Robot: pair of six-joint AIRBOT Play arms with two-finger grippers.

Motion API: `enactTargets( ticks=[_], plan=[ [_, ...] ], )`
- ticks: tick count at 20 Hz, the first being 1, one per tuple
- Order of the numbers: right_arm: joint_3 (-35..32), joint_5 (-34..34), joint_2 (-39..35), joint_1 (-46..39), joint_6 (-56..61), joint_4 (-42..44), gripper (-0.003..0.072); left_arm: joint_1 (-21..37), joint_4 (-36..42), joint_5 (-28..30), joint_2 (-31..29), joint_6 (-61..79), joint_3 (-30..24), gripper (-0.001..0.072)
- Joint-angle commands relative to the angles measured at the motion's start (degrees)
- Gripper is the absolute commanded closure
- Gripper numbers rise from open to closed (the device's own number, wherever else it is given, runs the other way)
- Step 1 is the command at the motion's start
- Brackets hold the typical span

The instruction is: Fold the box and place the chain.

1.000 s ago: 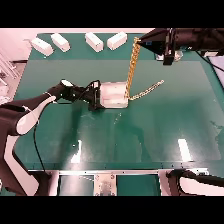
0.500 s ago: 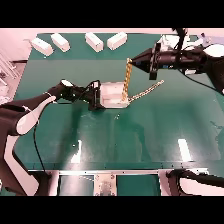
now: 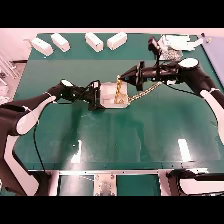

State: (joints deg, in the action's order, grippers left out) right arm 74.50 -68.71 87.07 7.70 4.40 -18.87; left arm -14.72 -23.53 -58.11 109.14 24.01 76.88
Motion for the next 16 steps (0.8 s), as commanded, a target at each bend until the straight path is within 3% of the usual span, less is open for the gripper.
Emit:
enactTargets(
  ticks=[1,2,3,4,10,16],
  plan=[
    [-0.79,-0.33,3.65,0.55,0.13,-0.15,0.0678,0.00,0.00,0.00,-0.02,0.02,0.02,0.0240],
    [-0.90,-0.31,4.42,0.66,0.09,-0.20,0.0602,0.00,0.00,0.00,-0.02,0.02,0.02,0.0239],
    [-0.90,-0.31,4.79,0.66,0.09,-0.22,0.0427,0.00,0.00,0.00,-0.02,0.02,0.02,0.0239],
    [-0.90,-0.31,4.85,0.63,0.09,-0.22,0.0311,0.00,0.00,0.00,-0.02,0.02,0.02,0.0239],
    [-0.74,-0.33,4.83,-1.22,0.02,-0.52,0.0310,0.00,0.00,0.00,-0.02,0.02,0.02,0.0239],
    [-0.63,-0.31,4.85,-10.01,-8.24,-11.93,0.0307,0.00,0.00,0.02,-0.02,0.02,0.02,0.0239]
  ],
)
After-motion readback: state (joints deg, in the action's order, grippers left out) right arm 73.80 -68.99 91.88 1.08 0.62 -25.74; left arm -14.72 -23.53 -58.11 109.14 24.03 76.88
